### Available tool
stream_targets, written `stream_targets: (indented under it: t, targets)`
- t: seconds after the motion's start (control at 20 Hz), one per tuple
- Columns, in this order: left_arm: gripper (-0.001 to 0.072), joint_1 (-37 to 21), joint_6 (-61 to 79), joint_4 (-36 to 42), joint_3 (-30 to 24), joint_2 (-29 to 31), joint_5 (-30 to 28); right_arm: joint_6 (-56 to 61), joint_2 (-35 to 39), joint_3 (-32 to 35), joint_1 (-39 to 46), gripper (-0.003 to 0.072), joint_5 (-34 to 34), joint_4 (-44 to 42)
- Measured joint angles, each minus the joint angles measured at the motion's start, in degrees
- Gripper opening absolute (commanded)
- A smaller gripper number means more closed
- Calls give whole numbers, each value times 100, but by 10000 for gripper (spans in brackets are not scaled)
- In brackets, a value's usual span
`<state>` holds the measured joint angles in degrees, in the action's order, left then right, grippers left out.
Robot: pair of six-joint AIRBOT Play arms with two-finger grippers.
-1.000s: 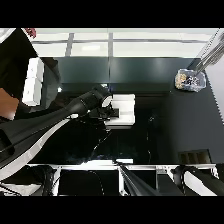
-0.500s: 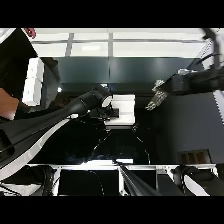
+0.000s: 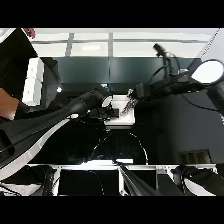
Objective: Fold the box and place the chain.
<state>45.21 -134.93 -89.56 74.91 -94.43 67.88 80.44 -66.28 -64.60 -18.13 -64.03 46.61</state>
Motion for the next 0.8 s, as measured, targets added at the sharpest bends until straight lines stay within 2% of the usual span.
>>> stream_targets:
  t: [0.4, 0.45, 0.5, 0.65, 0.8]
  targets:
    - [27, 0, 20, -2, 0, -2, -61, -63, -533, 361, -291, 32, 448, 293]
    - [27, 0, 20, -2, 0, -4, -85, -70, -568, 374, -328, 213, 487, 297]
    - [27, 0, 20, 0, 0, -4, -83, -70, -597, 382, -352, 289, 520, 310]
    - [26, 0, 20, 0, 0, -7, -85, 17, -601, 396, -275, 289, 457, 474]
    - [26, 0, 20, 2, 0, -7, -83, 96, -361, 400, 219, 287, 101, 909]
